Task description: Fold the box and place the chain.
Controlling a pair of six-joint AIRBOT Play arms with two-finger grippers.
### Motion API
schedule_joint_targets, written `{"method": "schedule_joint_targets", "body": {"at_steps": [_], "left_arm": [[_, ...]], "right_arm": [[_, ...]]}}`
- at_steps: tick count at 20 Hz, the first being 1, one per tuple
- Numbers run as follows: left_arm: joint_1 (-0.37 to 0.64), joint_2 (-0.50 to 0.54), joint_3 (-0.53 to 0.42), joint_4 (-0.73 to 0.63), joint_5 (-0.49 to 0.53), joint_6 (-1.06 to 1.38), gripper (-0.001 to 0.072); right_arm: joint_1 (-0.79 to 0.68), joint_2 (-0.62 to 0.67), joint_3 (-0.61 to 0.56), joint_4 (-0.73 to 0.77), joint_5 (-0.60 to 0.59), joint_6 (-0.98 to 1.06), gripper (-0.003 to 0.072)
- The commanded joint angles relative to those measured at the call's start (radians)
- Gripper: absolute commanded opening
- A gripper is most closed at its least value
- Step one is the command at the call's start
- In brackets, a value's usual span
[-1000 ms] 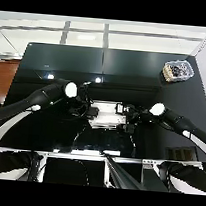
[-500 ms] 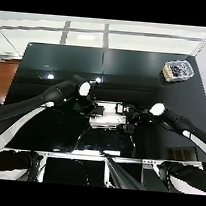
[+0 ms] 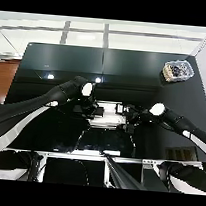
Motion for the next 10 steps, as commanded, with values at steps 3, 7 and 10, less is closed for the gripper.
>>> {"method": "schedule_joint_targets", "body": {"at_steps": [3, 7, 10], "left_arm": [[-0.001, -0.002, 0.006, -0.011, -0.004, -0.005, 0.0295], [-0.001, -0.002, 0.023, -0.006, -0.003, -0.005, 0.0411], [-0.001, -0.002, 0.023, 0.001, -0.001, -0.017, 0.0025]], "right_arm": [[0.001, 0.000, 0.000, 0.000, -0.003, 0.000, 0.0198], [0.001, 0.000, 0.000, 0.000, -0.002, 0.000, 0.0198], [0.001, 0.000, 0.000, 0.000, -0.002, 0.000, 0.0197]]}}
